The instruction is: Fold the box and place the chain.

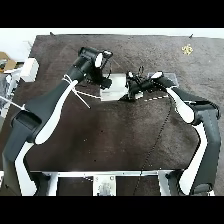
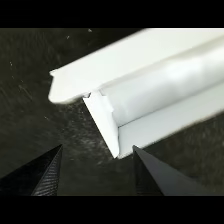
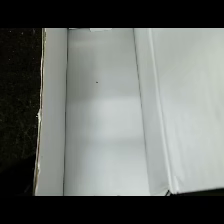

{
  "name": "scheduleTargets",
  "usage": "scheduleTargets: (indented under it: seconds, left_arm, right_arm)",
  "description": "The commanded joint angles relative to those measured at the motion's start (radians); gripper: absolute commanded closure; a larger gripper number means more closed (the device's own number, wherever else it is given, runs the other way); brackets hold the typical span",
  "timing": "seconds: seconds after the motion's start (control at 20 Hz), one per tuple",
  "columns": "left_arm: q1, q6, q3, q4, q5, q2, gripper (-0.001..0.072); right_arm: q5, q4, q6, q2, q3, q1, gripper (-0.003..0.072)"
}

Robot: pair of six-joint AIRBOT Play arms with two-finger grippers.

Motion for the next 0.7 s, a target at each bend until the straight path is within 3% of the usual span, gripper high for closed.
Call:
scheduleTargets:
  seconds: [0.0,0.15,0.35,0.55,0.65]
  left_arm:
    - [0.039,0.219,-0.001,-0.021,0.014,0.032,0.0222]
    - [0.139,0.404,-0.007,-0.229,0.022,0.036,0.0222]
    - [0.294,0.783,-0.093,-0.591,0.091,0.035,0.0221]
    - [0.357,0.774,-0.102,-0.651,0.201,0.035,0.0221]
    - [0.365,0.897,-0.103,-0.653,0.181,0.028,0.0222]
  right_arm:
    - [0.000,0.000,0.000,0.000,0.000,0.000,0.0210]
    - [0.000,0.000,0.000,0.000,0.000,0.000,0.0210]
    - [0.000,0.000,0.000,0.000,0.000,0.000,0.0210]
    - [0.000,0.000,0.000,0.000,0.000,0.000,0.0210]
    - [0.000,0.000,0.000,0.000,0.000,0.000,0.0210]
